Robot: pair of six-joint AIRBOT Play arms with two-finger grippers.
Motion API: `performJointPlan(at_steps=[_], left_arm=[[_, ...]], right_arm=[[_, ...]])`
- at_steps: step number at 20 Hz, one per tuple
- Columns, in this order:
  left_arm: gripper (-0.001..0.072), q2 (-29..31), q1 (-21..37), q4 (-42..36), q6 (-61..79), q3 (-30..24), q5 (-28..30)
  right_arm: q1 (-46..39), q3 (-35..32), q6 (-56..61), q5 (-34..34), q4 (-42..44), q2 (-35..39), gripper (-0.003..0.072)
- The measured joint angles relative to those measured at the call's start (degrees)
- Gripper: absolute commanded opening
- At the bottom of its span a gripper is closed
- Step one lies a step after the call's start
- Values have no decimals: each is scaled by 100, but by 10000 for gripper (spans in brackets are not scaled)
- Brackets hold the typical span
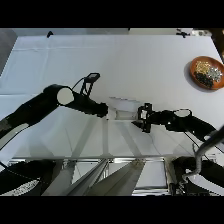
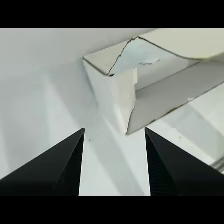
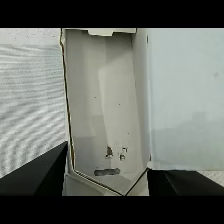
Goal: Fold the box and place the chain.
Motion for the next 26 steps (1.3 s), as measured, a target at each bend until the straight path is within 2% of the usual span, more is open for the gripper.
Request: performJointPlan(at_steps=[4, 6, 8, 9, 11, 14, 20, 22, 24, 26], left_arm=[[411, 120, 59, 938, -529, 1078, -1274], [352, 138, 72, 1344, -748, 1663, -1853], [352, 129, 74, 1609, -918, 2111, -2319], [356, 94, 66, 1681, -984, 2260, -2479], [449, -52, 2, 1751, -1099, 2435, -2686], [465, -466, -236, 1705, -1174, 2553, -2726], [464, -1290, -544, 1528, -1174, 2616, -2280], [467, -1449, -586, 1405, -1174, 2621, -2133], [515, -1541, -627, 1344, -1174, 2605, -2017], [515, -1598, -654, 1318, -1176, 2514, -1939]], right_arm=[[0, 0, 0, 0, 0, 0, 338], [0, 0, 2, 0, 0, 0, 338], [0, 0, 0, 0, 0, 0, 338], [0, 0, 0, 0, 0, 0, 338], [0, 0, 0, 0, 0, 0, 338], [0, 0, 0, 0, 0, 0, 338], [0, 0, 2, 0, 0, 0, 338], [0, 0, 2, 0, 0, 0, 338], [0, 0, 0, 0, 0, 0, 338], [0, 0, 0, 0, 0, 0, 338]])
